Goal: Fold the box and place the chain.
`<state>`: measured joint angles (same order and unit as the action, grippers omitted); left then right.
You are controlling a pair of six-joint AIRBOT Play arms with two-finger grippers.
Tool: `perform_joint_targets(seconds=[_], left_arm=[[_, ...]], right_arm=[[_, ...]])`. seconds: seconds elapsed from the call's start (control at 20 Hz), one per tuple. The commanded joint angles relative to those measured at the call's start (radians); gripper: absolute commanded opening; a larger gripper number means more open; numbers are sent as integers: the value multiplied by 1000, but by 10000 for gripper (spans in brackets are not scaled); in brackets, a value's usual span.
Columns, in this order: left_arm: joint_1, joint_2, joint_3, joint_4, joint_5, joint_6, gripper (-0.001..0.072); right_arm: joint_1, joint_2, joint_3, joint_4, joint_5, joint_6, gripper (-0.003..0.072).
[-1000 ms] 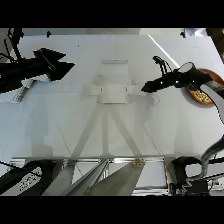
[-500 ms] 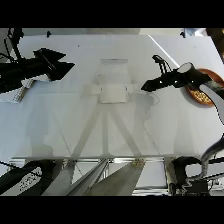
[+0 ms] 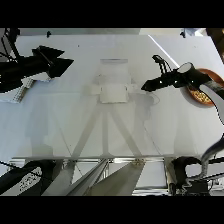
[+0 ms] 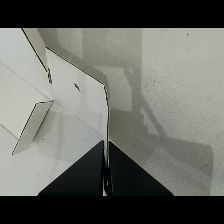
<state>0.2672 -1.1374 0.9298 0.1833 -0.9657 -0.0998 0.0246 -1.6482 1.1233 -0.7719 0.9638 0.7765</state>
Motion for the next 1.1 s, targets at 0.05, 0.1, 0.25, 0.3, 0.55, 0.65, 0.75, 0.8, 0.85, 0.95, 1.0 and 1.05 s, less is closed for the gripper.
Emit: perform_joint_targets(seconds=[0.05,0.1,0.25,0.3,0.55,0.65,0.75,0.8,0.85,0.95,1.0,1.05], left_arm=[[-1,0,0,-18,8,-91,694],[-1,0,0,-15,5,-122,694],[-1,0,0,-6,-46,-162,693],[-1,-1,0,-4,-44,-162,692],[-64,-65,55,87,3,-169,693],[-108,-143,140,251,-10,-245,694],[-143,-230,241,357,-20,-316,695],[-156,-279,297,389,-28,-374,695],[-166,-329,354,425,-52,-438,695],[-185,-441,475,512,-131,-560,696],[-195,-494,525,529,-166,-587,697],[-200,-537,558,529,-183,-586,697]], right_arm=[[1,-1,0,0,0,0,14],[1,-1,0,0,0,0,14],[1,-1,0,0,0,0,14],[1,-1,0,0,0,0,14],[1,-1,0,0,0,0,14],[1,-1,0,0,0,0,14],[1,-1,0,0,0,0,14],[1,-1,0,0,0,0,14],[1,-1,0,0,0,0,14],[1,-1,0,0,0,0,14],[1,-1,0,0,0,0,14],[1,-1,0,0,0,0,14]])
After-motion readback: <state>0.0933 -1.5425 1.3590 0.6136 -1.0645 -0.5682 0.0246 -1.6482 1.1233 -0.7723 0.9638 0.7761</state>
